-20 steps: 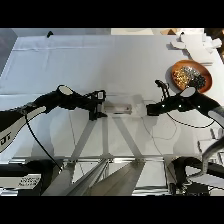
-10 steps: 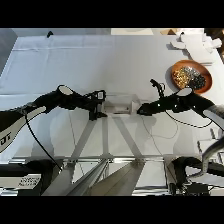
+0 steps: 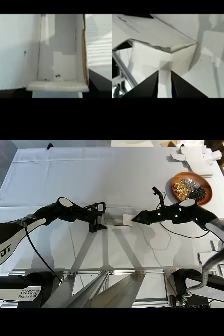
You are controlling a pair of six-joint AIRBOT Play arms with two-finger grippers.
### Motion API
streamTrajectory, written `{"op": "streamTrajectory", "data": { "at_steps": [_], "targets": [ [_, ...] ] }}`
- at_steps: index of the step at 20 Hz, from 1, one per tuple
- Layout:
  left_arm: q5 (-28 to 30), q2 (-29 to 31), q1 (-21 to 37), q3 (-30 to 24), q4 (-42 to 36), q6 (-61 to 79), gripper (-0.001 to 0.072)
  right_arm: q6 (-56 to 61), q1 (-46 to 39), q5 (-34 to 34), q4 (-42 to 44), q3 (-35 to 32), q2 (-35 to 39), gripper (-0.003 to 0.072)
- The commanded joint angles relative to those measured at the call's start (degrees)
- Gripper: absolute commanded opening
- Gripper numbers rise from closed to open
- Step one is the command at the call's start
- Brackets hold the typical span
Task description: Fold the box and place the chain.
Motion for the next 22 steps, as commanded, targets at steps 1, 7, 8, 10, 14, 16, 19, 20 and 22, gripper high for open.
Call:
{"op": "streamTrajectory", "data": {
  "at_steps": [1,7,8,10,14,16,19,20,22],
  "targets": [
    [0.0,0.0,0.0,0.0,0.0,0.0,0.0275,1.0,0.1,-1.2,0.5,0.0,1.5,0.0240],
    [0.0,0.0,0.0,0.0,0.0,0.0,0.0275,4.2,5.1,-6.1,-6.6,0.0,1.5,0.0418],
    [0.0,0.0,0.0,0.0,0.0,0.0,0.0275,5.2,5.8,-6.8,-7.5,0.0,1.5,0.0419],
    [0.0,0.0,0.0,0.0,0.0,0.0,0.0275,5.2,6.8,-7.3,-7.1,0.0,1.6,0.0418],
    [0.0,0.0,0.0,0.0,0.0,0.0,0.0275,6.8,7.8,-8.1,-7.0,0.0,1.7,0.0418],
    [0.0,0.0,0.0,0.0,0.0,0.0,0.0275,7.6,8.5,-9.0,-7.0,0.0,2.3,0.0418],
    [0.0,0.0,0.0,0.0,0.0,0.0,0.0275,8.2,9.6,-11.2,-7.0,0.0,3.6,0.0418],
    [0.0,0.0,0.0,0.0,0.0,0.0,0.0275,8.2,9.8,-11.4,-7.1,0.0,4.0,0.0417],
    [0.0,0.0,0.0,0.0,0.0,0.0,0.0275,10.6,10.4,-12.1,-9.0,0.0,4.4,0.0417]
  ]
}}
